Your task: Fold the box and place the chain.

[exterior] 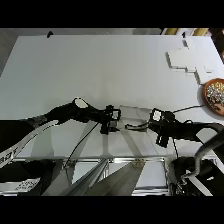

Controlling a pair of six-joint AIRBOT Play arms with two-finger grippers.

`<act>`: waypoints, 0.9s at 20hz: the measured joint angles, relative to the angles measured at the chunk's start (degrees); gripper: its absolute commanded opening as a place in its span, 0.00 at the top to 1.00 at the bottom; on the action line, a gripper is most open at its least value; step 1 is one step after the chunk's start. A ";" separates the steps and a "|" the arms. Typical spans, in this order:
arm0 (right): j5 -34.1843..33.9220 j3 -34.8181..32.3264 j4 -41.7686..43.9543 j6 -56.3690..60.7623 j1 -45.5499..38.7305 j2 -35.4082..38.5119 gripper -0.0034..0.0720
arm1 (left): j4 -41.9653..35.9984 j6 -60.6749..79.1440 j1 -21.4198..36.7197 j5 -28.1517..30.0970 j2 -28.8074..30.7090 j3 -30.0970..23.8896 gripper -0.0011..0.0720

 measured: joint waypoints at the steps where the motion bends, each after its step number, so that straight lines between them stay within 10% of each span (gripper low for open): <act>1: -0.42 0.00 3.58 0.24 0.00 0.44 0.93 | 0.00 0.00 0.00 0.00 0.00 0.00 0.94; 8: -9.97 0.00 29.70 -1.66 3.32 1.44 0.93 | 0.00 0.00 0.00 0.00 0.00 0.00 0.94; 18: -21.11 0.00 33.75 -3.41 12.81 -6.08 0.84 | 0.00 0.00 0.00 0.00 0.00 0.00 0.94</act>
